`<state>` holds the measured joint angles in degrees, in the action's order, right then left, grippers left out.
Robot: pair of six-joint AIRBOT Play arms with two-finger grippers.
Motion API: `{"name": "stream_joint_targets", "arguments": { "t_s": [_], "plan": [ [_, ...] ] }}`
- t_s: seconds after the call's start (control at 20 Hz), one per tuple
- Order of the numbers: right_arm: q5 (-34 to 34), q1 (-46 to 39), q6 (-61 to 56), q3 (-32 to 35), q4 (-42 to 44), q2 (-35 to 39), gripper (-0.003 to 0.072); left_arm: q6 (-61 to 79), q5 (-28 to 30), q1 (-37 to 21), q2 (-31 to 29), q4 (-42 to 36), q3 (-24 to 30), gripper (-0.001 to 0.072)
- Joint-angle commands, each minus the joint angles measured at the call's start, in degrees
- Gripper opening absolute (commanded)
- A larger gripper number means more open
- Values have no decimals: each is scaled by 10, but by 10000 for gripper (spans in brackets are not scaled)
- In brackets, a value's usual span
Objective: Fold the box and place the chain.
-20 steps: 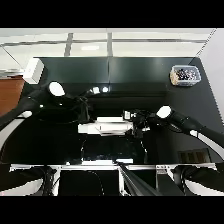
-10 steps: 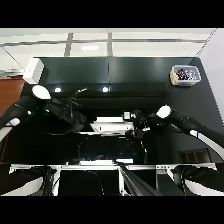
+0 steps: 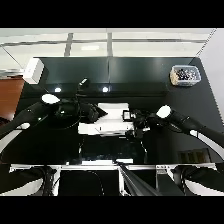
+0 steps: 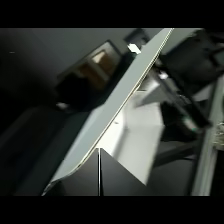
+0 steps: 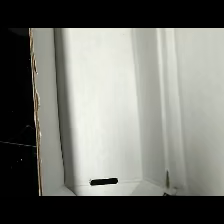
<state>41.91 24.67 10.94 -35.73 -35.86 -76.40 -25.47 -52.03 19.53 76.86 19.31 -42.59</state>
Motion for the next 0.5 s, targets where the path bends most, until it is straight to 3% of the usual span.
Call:
{"name": "stream_joint_targets", "arguments": {
  "t_s": [0.0,0.2,0.45],
  "plan": [
    [0,0,0,0,0,0,171,-74,26,13,49,129,-38,26],
    [0,0,0,0,0,0,171,-93,-51,20,85,161,-55,27],
    [0,0,0,0,0,0,171,-96,-35,3,64,165,-83,25]
  ]
}}
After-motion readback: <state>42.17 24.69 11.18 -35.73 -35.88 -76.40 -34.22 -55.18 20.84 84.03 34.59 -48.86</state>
